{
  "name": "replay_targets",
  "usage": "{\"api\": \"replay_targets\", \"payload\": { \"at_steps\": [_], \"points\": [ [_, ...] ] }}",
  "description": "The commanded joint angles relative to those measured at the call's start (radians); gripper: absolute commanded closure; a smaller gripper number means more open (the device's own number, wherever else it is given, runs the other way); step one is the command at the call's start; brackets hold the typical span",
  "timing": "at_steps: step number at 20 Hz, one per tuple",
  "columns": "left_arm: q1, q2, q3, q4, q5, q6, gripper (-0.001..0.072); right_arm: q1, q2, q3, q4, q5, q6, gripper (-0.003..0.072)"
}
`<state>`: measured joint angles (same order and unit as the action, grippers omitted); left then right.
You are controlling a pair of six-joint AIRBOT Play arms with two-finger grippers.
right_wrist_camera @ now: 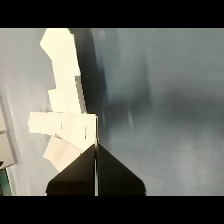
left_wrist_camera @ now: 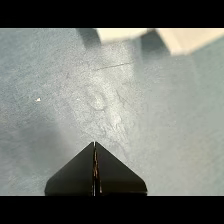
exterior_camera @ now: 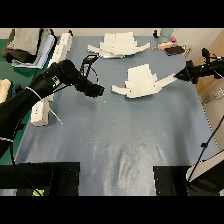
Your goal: Fold the box.
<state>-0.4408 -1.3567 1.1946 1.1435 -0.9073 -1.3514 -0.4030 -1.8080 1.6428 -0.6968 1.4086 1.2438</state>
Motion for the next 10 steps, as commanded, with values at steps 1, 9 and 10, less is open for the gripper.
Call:
{"api": "replay_targets", "payload": {
  "at_steps": [1,9,10],
  "points": [
    [0.000,0.000,0.001,0.001,-0.043,0.002,0.0693,0.048,0.256,-0.352,-0.077,-0.133,-0.014,0.0690],
    [0.000,0.000,0.001,0.000,-0.144,0.005,0.0693,0.094,0.724,-1.002,-0.075,-0.331,-0.002,0.0691],
    [0.000,0.000,0.001,0.000,-0.138,0.005,0.0693,0.099,0.749,-1.039,-0.076,-0.345,0.007,0.0689]
  ]
}}
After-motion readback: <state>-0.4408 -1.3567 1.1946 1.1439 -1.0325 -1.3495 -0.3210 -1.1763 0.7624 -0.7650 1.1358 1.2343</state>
